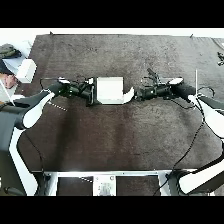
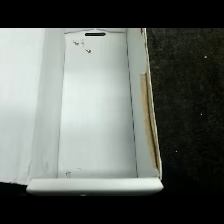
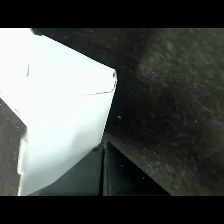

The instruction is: Fold the box and place the chain.

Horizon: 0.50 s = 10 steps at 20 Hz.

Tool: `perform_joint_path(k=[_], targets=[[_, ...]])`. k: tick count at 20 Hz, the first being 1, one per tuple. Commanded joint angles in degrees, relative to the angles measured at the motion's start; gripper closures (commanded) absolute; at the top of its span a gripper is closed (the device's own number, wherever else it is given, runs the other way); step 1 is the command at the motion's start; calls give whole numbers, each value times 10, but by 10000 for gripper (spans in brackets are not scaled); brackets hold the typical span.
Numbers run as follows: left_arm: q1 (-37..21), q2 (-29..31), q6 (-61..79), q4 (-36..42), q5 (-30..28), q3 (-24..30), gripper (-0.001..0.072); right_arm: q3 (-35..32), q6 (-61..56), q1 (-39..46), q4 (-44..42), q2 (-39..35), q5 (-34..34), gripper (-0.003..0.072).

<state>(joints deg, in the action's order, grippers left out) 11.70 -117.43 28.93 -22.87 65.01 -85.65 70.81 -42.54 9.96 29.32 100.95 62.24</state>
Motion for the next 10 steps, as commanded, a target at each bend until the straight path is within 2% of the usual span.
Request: perform_joint_path(k=[1, 2, 4, 10], targets=[[0, 0, 0, 0, 0, 0, 424, 32, 3, -19, 13, 0, 9, 552], [0, 0, 0, 0, 0, 0, 425, 42, 3, -28, 31, 0, 9, 551], [0, 0, 0, 0, 0, 0, 425, 55, -5, -45, 69, 0, 7, 199], [0, 0, 0, 0, 0, 0, 425, 80, -28, -53, 71, 0, -6, 191]])
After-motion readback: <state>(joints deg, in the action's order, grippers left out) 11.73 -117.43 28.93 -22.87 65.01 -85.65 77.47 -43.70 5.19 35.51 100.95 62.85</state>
